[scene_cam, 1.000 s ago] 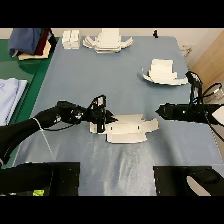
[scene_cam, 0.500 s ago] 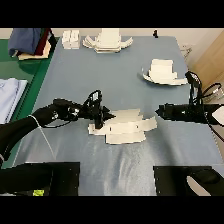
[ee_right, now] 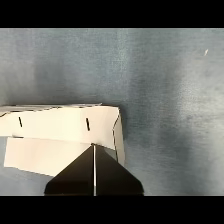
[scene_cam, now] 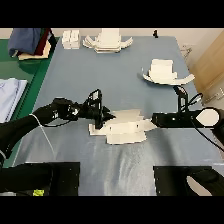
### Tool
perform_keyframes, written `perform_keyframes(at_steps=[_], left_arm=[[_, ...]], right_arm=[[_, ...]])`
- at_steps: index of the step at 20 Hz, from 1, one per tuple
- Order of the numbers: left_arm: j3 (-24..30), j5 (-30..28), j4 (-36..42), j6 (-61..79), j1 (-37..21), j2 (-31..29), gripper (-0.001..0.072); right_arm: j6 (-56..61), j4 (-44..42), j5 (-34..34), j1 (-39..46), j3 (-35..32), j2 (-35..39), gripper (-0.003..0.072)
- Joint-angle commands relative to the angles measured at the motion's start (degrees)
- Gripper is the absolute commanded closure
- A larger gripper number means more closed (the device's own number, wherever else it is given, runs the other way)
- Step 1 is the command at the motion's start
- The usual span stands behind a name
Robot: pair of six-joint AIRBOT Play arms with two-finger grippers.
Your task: Fold the box.
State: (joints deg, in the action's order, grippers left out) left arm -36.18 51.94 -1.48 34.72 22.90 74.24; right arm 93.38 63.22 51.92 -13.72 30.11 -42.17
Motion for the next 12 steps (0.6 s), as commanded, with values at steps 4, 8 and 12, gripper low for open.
perform_keyframes(at_steps=[4, 8, 12], left_arm=[[-0.07, 0.74, -0.22, -0.68, 0.0, 1.95, 0.0695], [-0.04, 0.79, -0.26, -0.74, 0.0, 1.97, 0.0695], [-0.04, 0.79, -1.97, -1.2, 0.0, 1.97, 0.0696]], right_arm=[[-0.85, 1.42, -6.23, 0.02, -1.2, -5.05, 0.0681], [-0.85, 1.92, -6.97, 0.0, -1.22, -10.38, 0.0681], [-0.87, 2.32, -6.99, 0.0, -1.29, -12.37, 0.0681]])
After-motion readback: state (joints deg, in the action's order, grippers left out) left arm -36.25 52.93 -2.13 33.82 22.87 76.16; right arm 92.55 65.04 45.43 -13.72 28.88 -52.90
